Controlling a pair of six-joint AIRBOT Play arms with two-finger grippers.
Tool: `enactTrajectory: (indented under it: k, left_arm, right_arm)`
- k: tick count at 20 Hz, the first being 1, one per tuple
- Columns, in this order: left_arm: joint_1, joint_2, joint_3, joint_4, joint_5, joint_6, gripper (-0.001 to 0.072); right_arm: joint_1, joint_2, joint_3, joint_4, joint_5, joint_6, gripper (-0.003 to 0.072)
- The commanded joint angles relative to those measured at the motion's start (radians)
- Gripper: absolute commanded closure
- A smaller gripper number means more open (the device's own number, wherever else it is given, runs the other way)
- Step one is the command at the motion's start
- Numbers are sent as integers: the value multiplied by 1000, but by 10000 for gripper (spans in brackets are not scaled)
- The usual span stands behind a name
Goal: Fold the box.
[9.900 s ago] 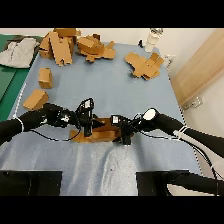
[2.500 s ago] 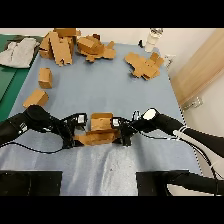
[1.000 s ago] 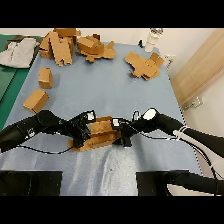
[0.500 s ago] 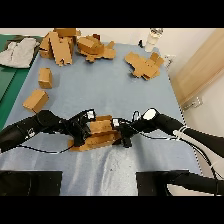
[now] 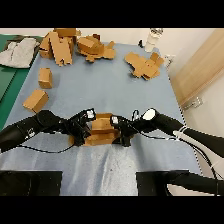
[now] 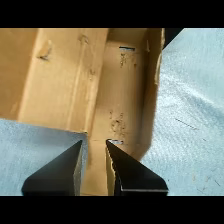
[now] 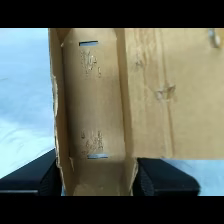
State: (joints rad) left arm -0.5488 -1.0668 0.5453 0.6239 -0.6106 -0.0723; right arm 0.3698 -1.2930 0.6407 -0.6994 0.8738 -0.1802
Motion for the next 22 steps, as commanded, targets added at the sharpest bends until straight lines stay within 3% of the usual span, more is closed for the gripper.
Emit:
enactTrajectory:
  k: [1, 7, 12, 16, 18, 22]
  left_arm:
    - [0, 0, 0, 0, 3, 0, 496]
    - [0, 1, 0, 12, 10, 2, 494]
    - [2, 11, 4, 180, 61, 3, 493]
    - [41, 66, 4, 185, 106, -42, 493]
    - [98, 72, 4, 185, 73, -104, 493]
    - [150, 56, 4, 183, -97, -69, 485]
  right_arm:
    - [0, 0, 0, 0, -55, 82, 165]
    - [-1, 0, 0, -16, -71, 101, 165]
    - [0, 0, 0, -40, -62, 101, 165]
    - [-1, 0, 0, -72, -34, 101, 165]
    - [-1, 0, 0, -82, -34, 101, 165]
    - [-1, 0, 0, -83, -32, 101, 165]
